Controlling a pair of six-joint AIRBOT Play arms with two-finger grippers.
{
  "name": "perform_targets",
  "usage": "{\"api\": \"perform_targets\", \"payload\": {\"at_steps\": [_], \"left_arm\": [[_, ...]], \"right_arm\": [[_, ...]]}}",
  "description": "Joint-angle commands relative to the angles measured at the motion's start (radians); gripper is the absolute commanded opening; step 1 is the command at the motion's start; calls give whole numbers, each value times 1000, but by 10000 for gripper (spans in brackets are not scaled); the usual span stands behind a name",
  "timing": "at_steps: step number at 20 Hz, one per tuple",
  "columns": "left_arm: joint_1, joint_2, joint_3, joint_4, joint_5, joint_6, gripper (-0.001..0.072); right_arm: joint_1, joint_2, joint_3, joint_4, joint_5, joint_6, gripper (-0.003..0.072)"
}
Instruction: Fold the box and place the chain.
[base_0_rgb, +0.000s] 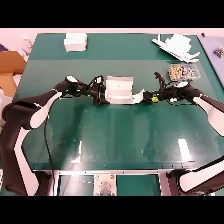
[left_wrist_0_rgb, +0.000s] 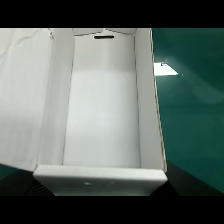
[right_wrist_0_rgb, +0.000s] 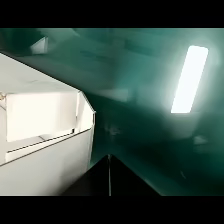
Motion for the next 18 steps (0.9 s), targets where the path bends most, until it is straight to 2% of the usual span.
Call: {"api": "perform_targets", "payload": {"at_steps": [1,14,16,18], "left_arm": [[0,0,0,0,0,0,362],[0,0,0,0,0,0,362],[0,0,0,0,0,0,362],[0,0,0,0,1,1,362]], "right_arm": [[37,21,17,1,2,44,7],[66,97,74,-77,66,171,13],[64,97,87,-76,76,171,149],[64,96,93,-76,79,171,151]]}}
